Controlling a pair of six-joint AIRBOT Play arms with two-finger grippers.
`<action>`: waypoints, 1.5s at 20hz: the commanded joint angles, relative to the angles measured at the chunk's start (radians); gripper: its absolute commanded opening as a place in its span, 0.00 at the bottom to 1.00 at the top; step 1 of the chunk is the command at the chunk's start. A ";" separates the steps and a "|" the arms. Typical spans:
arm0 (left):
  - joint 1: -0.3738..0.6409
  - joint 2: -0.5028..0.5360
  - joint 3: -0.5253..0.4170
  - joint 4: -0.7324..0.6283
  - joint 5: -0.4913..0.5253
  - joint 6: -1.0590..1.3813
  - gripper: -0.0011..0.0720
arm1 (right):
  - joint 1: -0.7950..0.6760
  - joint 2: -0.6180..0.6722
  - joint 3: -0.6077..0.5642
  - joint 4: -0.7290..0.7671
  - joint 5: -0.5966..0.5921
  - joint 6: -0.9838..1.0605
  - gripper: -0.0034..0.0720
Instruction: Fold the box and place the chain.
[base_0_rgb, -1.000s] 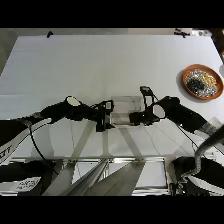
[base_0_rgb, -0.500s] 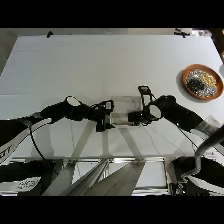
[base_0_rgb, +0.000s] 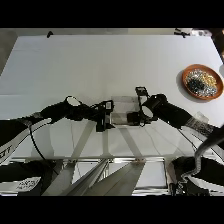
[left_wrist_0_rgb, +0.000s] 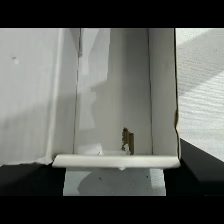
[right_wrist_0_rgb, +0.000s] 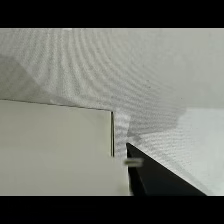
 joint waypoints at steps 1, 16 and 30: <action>0.000 0.000 0.000 0.000 0.000 0.000 0.55 | 0.006 -0.014 0.002 -0.002 -0.024 0.016 0.39; 0.000 0.000 0.000 0.000 -0.003 0.000 0.55 | 0.025 -0.042 0.002 0.003 0.006 0.032 0.06; 0.000 0.000 0.000 0.000 -0.003 0.000 0.55 | 0.024 0.003 0.002 0.014 0.013 -0.024 0.66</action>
